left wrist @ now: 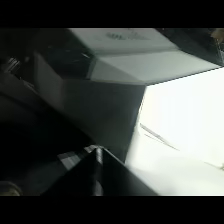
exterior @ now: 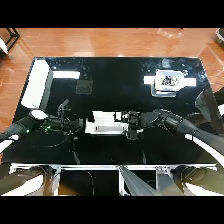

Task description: Fold the box and place the chain.

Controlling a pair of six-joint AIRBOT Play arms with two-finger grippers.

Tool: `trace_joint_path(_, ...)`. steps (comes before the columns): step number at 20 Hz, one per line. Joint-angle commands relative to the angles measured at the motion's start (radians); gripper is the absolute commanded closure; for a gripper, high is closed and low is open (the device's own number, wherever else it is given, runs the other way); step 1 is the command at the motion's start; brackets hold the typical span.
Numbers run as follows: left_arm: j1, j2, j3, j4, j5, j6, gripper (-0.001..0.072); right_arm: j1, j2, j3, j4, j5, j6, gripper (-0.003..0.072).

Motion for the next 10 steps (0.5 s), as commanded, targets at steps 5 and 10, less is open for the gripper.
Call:
trace_joint_path(5, 0.026, 0.048, 0.072, 0.019, -0.157, 0.005, 0.013, 0.001, 0.0, 0.0, 0.0, 0.003, 0.0, 0.0221)
trace_joint_path(10, -0.016, 0.048, 0.126, 0.018, -0.167, 0.004, 0.013, 0.001, 0.0, 0.0, 0.0, 0.003, 0.0, 0.0221)
